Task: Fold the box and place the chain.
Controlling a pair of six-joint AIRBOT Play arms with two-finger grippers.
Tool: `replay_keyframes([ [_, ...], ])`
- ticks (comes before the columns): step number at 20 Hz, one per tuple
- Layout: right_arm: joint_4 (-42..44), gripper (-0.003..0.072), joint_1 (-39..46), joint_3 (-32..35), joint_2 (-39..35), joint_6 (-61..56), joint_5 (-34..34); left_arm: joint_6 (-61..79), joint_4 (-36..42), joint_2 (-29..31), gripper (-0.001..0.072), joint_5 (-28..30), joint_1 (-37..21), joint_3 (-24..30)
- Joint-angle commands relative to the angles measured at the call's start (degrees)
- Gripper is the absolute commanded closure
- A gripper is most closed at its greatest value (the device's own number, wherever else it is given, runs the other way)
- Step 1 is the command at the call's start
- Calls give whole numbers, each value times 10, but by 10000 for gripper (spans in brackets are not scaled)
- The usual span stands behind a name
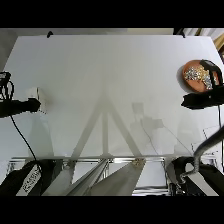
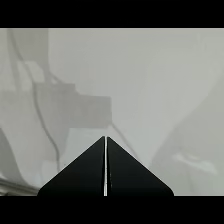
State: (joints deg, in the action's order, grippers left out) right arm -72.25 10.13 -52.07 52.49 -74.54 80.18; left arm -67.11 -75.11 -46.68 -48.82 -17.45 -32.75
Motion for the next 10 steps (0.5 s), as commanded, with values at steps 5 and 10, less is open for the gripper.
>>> replay_keyframes([
  [5, 1, 670, 0, -1, 0, 0, -1, -5, 40, 54, 12, -84, 43, 0],
  [10, 1, 670, 0, -1, 0, 0, -1, -5, 65, 54, 13, -92, 42, 0],
])
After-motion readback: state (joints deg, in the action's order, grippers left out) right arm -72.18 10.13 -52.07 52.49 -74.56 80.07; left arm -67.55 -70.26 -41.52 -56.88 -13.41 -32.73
